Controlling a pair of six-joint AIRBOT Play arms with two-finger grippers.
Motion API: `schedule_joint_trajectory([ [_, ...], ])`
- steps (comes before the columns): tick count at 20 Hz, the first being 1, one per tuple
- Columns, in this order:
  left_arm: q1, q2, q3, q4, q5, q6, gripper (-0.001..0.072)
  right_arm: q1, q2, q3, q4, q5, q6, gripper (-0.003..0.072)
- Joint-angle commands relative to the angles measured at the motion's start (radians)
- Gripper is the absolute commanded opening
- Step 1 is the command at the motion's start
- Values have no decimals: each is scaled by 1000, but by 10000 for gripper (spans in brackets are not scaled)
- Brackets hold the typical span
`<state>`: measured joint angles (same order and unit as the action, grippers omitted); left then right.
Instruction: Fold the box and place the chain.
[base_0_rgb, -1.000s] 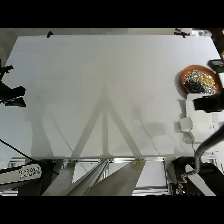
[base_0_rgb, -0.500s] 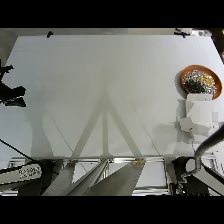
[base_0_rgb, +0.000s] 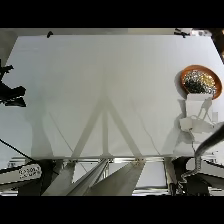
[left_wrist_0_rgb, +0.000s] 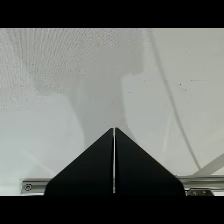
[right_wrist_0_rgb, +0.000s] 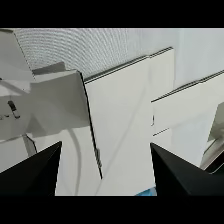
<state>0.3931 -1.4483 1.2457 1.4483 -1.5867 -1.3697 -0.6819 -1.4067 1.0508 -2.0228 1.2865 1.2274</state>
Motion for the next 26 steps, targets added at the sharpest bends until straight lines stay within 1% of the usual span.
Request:
schedule_joint_trajectory([
  [1, 1, 0, 0, 0, 0, 0, 15, -7, -72, 0, -24, -11, -5, 532],
  [2, 1, -1, 0, 0, 0, 0, 15, -10, -89, 0, -24, -11, 3, 529],
  [3, 1, 0, 0, 0, 0, 0, 15, -10, -108, 0, -24, -8, 7, 450],
  [4, 1, -1, 0, 0, 0, 0, 15, -9, -124, 0, -24, -6, 14, 391],
  [5, 1, 0, 0, 0, 0, 0, 15, -9, -138, 0, -23, -6, 39, 354],
  [7, 1, 0, 0, 0, 0, 0, 15, -5, -145, 0, 3, 2, 53, 52],
  [8, 1, -1, 0, 0, 0, 0, 15, 6, -142, 0, 7, 18, 45, 14],
  [12, 1, 0, 0, 0, 0, 0, 15, 114, -86, 0, 16, 68, -10, 14],
  [13, 1, 0, 0, 0, 0, 0, 15, 150, -64, 0, 42, 74, -10, 13],
  [19, 1, 0, 0, 0, 0, 0, 15, 359, 89, 0, 363, 135, -60, 13],
  [22, 1, 0, 0, 0, 0, 0, 15, 446, 151, -2, 599, 147, -85, 13],
  [24, 1, -1, 0, 0, 0, 0, 15, 496, 184, -8, 760, 137, -115, 13],
  [26, 1, -1, 0, 0, 0, 0, 15, 545, 206, -28, 846, 108, -115, 12],
])
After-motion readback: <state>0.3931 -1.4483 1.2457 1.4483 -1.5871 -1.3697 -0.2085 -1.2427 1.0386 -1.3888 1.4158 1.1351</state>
